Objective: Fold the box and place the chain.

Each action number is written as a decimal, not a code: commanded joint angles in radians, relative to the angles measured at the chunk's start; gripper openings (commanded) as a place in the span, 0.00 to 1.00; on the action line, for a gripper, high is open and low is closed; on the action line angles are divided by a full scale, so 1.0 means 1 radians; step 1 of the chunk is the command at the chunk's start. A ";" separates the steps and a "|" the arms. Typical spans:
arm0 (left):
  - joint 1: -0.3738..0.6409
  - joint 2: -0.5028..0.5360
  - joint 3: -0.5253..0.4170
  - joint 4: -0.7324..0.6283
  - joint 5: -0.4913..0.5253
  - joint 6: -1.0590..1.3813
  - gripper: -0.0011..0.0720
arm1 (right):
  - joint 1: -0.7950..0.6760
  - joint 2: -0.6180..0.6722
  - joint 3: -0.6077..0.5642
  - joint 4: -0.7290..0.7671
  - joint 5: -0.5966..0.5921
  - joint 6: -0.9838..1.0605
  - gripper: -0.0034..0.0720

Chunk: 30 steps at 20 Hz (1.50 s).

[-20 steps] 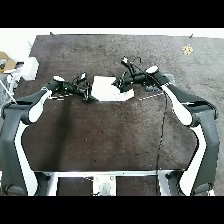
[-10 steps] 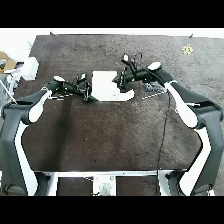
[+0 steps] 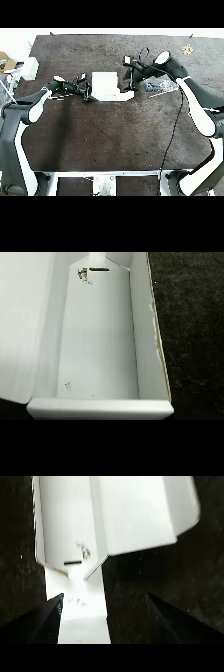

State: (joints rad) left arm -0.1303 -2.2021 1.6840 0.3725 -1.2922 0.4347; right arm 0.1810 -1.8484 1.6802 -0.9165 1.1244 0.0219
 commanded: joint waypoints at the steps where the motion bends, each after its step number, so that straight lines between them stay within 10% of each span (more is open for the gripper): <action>1: 0.000 0.000 0.000 0.000 0.000 0.000 0.14 | 0.013 0.008 -0.103 -0.064 -0.109 -0.052 0.78; 4: 0.000 0.000 0.000 0.000 0.001 0.000 0.14 | 0.027 -0.013 -0.148 0.019 -0.143 -0.100 0.62; 9: 0.000 0.000 0.000 0.000 0.000 0.000 0.14 | 0.027 -0.077 -0.148 0.186 -0.138 -0.136 0.62; 11: 0.000 0.000 0.000 0.000 0.000 0.000 0.14 | 0.031 -0.080 -0.148 0.205 -0.131 -0.135 0.33; 14: 0.000 0.000 0.000 0.000 0.000 0.000 0.14 | 0.042 -0.088 -0.148 0.267 -0.131 -0.136 0.23; 22: 0.000 0.000 0.000 0.000 0.000 0.000 0.14 | 0.093 -0.138 -0.147 0.311 -0.228 -0.162 0.27; 24: 0.000 0.000 0.000 0.000 0.000 0.000 0.14 | 0.092 -0.137 -0.147 0.309 -0.227 -0.162 0.68; 30: 0.000 0.000 0.000 0.000 0.000 0.000 0.14 | 0.089 -0.133 -0.147 0.306 -0.220 -0.161 0.72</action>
State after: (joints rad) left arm -0.1291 -2.2021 1.6840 0.3737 -1.2926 0.4355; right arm 0.2710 -1.9835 1.5337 -0.6102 0.9077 -0.1417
